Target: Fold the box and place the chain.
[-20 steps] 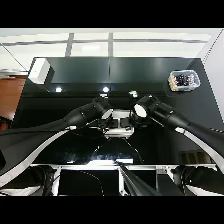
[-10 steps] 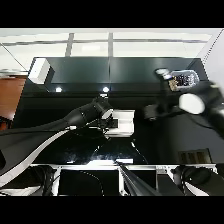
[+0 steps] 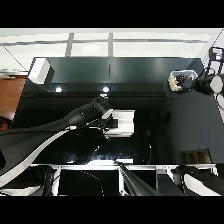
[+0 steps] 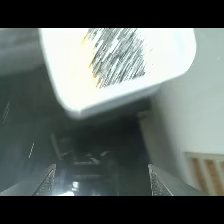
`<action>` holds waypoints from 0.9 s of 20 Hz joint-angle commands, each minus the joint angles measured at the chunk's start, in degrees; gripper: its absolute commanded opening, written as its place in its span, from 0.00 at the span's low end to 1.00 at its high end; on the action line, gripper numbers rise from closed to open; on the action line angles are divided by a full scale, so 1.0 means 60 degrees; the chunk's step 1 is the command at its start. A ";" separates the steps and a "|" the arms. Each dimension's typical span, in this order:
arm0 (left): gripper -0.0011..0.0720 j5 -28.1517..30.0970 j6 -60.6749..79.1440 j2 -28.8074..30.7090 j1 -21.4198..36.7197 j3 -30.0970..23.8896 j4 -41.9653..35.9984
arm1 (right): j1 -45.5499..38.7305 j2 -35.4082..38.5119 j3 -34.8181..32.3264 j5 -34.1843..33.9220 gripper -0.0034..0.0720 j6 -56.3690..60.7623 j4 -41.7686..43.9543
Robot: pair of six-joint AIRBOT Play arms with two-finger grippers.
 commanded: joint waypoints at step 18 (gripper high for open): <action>0.05 -0.0029 0.0007 -0.0007 0.0007 0.0004 0.0000 | -0.1413 -0.6349 0.5027 0.0073 0.56 -0.0157 0.1778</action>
